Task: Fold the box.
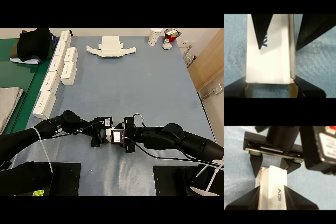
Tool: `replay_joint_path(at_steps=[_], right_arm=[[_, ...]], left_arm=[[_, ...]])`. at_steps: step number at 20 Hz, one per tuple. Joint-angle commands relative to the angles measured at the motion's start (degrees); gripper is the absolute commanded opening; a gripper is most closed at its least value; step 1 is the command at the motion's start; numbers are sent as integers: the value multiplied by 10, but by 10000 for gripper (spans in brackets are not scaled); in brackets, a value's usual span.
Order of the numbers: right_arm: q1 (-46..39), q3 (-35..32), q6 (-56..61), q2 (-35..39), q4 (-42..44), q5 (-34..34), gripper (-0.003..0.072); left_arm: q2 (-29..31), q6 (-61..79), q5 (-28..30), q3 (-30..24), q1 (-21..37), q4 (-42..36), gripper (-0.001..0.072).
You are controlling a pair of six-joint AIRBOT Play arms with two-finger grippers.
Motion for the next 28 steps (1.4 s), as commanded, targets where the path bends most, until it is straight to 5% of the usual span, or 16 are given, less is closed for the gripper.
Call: replay_joint_path(at_steps=[1,6,7,9,11,16,28], right_arm=[[0,0,1,16,1,0,459],[-19,-2,210,89,33,1,455],[-30,-4,263,100,35,5,382],[-47,-30,337,117,69,30,3],[-45,-79,367,127,146,77,2],[8,-161,415,126,155,182,2],[26,-185,420,59,153,167,2]], left_arm=[[0,0,1,0,1,0,520],[0,0,1,0,0,0,520],[0,0,1,0,1,0,520],[0,0,1,0,1,0,520],[0,0,1,0,0,0,520],[0,0,1,0,1,0,520],[0,0,1,0,1,0,520]])
